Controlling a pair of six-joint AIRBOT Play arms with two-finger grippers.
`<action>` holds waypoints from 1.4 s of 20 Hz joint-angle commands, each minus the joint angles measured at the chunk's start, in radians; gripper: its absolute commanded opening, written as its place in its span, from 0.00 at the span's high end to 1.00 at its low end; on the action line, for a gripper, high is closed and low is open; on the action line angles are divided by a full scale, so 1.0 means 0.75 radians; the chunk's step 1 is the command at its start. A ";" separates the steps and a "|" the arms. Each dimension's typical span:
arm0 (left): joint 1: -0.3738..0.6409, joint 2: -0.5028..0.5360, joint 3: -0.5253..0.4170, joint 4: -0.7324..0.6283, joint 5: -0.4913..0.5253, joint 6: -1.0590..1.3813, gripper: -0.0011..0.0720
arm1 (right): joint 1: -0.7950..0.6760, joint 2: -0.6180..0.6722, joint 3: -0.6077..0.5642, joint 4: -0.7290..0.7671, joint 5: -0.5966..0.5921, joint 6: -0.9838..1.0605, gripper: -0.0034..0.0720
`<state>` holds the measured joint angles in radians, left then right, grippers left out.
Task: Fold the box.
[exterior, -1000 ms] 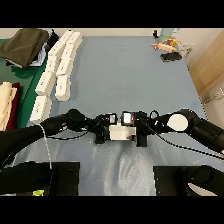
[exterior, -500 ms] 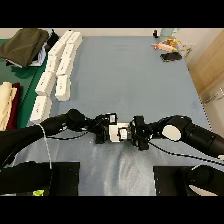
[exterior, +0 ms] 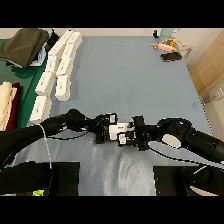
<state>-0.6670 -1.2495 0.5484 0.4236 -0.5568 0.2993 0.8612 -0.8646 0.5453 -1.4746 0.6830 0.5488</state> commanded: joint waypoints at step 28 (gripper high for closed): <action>-0.001 0.001 0.002 0.000 -0.001 -0.002 0.38 | 0.010 0.130 -0.147 -0.055 -0.248 0.056 0.36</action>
<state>-0.6670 -1.2491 0.5488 0.4252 -0.5594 0.2985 0.8680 -0.7765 0.4347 -1.5249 0.4965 0.5907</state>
